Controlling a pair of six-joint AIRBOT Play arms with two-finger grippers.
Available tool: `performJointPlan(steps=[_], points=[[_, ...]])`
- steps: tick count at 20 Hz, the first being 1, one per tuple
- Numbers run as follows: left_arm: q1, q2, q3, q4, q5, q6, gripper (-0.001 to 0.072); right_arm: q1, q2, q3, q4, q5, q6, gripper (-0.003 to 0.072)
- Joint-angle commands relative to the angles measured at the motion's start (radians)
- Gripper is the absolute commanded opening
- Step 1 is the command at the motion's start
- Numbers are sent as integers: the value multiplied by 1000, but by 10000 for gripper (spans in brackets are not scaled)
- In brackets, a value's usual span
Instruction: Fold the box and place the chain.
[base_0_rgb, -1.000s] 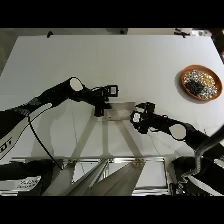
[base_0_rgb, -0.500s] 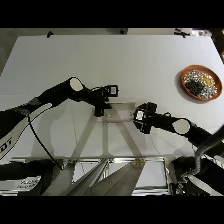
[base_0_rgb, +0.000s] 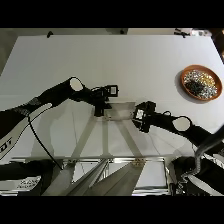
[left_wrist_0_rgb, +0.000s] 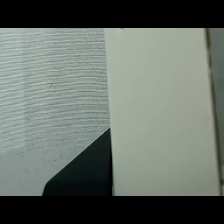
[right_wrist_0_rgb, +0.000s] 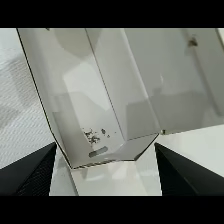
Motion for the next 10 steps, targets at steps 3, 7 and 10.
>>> performJointPlan(steps=[3, 7, 10], points=[[0, 0, 1, 0, 0, 0, 12, -63, -1, 17, 30, 38, -75, 656], [0, 0, 1, 0, 0, 0, 12, -72, -48, 50, 33, 126, -147, 656], [0, 0, 1, 0, 0, 0, 12, -72, -124, 95, 38, 156, -163, 656]])
